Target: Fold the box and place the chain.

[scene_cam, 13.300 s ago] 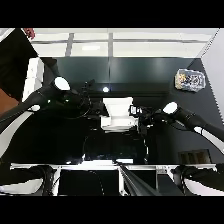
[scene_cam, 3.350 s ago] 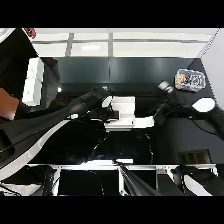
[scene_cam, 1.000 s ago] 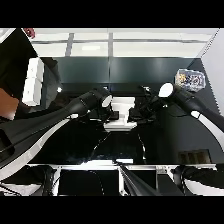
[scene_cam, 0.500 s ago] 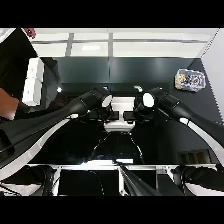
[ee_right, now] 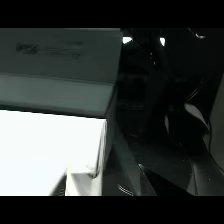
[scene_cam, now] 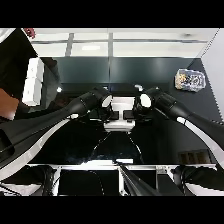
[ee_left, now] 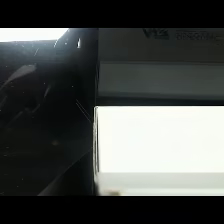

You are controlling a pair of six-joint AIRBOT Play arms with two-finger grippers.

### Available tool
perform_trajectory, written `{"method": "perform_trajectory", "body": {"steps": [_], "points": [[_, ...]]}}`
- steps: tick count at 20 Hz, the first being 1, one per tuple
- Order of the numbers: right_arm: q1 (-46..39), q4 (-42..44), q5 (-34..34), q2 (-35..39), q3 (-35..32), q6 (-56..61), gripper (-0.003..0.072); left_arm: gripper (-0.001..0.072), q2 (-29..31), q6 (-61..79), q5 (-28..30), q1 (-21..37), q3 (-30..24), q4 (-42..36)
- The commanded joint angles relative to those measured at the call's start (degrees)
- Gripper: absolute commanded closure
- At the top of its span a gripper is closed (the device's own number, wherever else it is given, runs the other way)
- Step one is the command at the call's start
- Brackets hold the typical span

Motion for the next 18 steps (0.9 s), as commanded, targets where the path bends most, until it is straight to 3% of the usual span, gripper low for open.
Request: {"method": "perform_trajectory", "body": {"steps": [1, 7, 8, 9, 10, 11, 16, 17, 18], "points": [[0.09, 0.68, 0.70, -0.63, 0.09, 0.52, 0.0215, 0.0683, 0.04, -0.04, -0.02, 0.00, 0.04, 0.22], [0.09, 2.51, 0.11, -1.64, 0.11, -0.24, 0.0215, 0.0684, 0.04, -0.13, 0.22, 0.00, 0.04, 0.22], [0.09, 2.54, 0.26, -1.68, 0.11, -0.26, 0.0273, 0.0683, 0.04, -0.31, 0.17, 0.00, 0.04, 0.22], [0.09, 2.54, 0.44, -1.68, 0.11, -0.44, 0.0478, 0.0684, 0.04, -0.31, 0.17, 0.00, 0.04, 0.22], [0.09, 2.99, 0.31, -1.68, 0.11, -0.42, 0.0529, 0.0683, 0.04, -0.31, 0.15, 0.00, 0.04, 0.22], [0.09, 3.43, 0.11, -1.68, 0.11, -0.39, 0.0672, 0.0684, 0.04, -0.31, 0.15, 0.00, 0.04, 0.22], [0.20, 3.65, 0.66, -1.66, 0.11, -0.35, 0.0668, 0.0684, 0.04, -0.31, 0.24, 0.00, 0.04, 0.24], [0.20, 3.63, 0.87, -1.66, 0.11, -0.35, 0.0544, 0.0684, 0.04, -0.31, 0.24, 0.02, 0.04, 0.24], [0.20, 3.58, 1.14, -1.66, 0.11, -0.33, 0.0323, 0.0684, 0.04, -0.33, 0.28, 0.00, 0.04, 0.24]]}}
